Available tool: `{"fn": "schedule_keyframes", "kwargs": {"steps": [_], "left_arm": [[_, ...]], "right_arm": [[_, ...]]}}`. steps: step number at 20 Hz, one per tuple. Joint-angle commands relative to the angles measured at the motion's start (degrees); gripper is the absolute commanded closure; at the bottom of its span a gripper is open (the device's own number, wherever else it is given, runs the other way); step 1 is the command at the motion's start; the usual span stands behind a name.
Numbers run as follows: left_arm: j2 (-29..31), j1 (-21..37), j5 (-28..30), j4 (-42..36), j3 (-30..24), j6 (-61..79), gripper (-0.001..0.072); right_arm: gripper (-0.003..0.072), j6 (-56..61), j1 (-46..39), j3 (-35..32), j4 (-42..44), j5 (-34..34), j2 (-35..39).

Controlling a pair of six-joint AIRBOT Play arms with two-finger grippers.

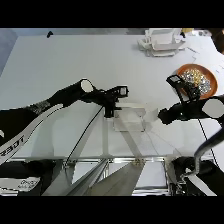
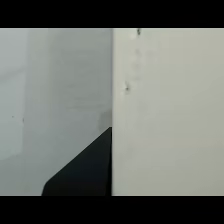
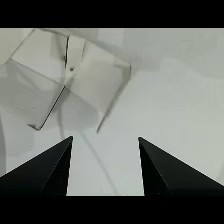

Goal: Fold the box and place the chain.

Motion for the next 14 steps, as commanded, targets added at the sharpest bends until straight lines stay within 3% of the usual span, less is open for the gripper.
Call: {"fn": "schedule_keyframes", "kwargs": {"steps": [1,5,14], "left_arm": [[1.0,0.0,1.6,1.0,0.1,-3.4,0.0708],[0.9,0.0,1.6,5.7,0.1,-7.4,0.0708],[3.1,0.0,0.7,8.3,0.1,-8.0,0.0709]], "right_arm": [[0.0227,0.0,0.0,0.0,0.0,0.0,0.0],[0.0227,0.0,0.0,0.0,0.0,0.0,0.0],[0.0227,0.0,0.0,0.0,0.0,-0.3,0.0]]}}
